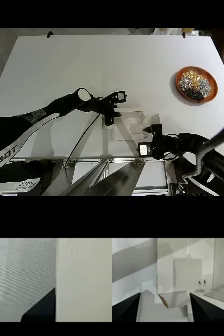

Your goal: Fold the box and place the chain.

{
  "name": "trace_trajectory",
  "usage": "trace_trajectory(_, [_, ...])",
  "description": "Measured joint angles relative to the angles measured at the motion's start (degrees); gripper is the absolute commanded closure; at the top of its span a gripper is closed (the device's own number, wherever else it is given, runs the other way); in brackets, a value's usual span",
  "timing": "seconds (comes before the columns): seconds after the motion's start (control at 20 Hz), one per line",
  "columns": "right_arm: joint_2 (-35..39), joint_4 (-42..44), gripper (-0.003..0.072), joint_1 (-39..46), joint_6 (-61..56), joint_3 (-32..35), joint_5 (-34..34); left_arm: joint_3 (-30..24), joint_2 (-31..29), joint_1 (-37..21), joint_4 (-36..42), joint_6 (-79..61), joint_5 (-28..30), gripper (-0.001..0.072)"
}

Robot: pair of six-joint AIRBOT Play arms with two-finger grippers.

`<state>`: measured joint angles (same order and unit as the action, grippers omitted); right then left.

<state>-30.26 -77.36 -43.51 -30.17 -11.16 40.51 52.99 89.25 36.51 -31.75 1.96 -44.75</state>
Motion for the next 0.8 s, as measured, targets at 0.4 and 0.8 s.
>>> trace_trajectory(0.4, [-7.2, -0.6, -0.0004, -0.2, 0.2, 1.5, -10.3, 0.0, 0.0, 0.0, 0.0, 0.0, -0.1, 0.0699])
trace_trajectory(0.8, [-8.6, 2.4, 0.0004, 9.1, 1.4, -4.8, -8.7, 0.0, 0.0, 0.0, 0.0, 0.0, 0.0, 0.0699])
